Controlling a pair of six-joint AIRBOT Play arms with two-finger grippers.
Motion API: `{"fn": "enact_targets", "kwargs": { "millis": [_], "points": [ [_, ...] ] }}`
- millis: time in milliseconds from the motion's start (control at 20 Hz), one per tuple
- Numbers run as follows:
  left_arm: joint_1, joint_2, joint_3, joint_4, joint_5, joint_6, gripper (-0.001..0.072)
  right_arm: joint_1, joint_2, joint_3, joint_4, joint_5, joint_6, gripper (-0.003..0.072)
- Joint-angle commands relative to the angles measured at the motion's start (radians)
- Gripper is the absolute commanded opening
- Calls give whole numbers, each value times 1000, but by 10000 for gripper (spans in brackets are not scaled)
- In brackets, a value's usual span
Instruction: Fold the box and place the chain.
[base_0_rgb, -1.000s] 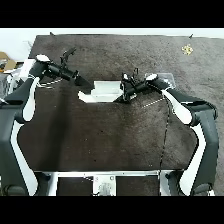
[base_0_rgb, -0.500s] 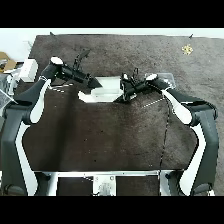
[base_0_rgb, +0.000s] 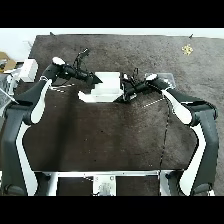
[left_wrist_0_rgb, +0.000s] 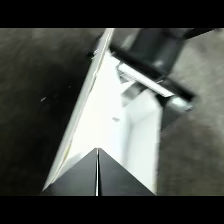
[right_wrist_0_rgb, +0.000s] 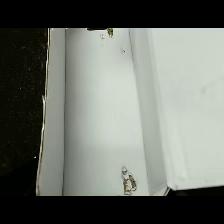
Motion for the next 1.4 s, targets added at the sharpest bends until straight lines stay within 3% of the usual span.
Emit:
{"fn": "enact_targets", "kwargs": {
  "millis": [0,200,550,750,1000,1150,1250,1350],
  "points": [
    [1,-6,-20,89,71,-39,9,1,0,0,0,1,0,393],
    [1,-8,-73,91,91,-30,9,1,0,0,0,1,0,393],
    [1,-3,-75,78,89,-30,8,1,0,0,0,1,0,393],
    [2,68,-76,61,114,26,8,1,0,0,0,1,0,393],
    [2,232,-76,266,70,49,8,1,0,0,0,1,0,393],
    [2,278,-76,378,2,64,24,1,0,0,0,1,0,393],
    [1,275,-85,449,-69,168,592,1,0,0,0,1,0,393],
    [1,275,-131,461,-63,269,609,1,0,0,0,1,0,393]
  ]
}}
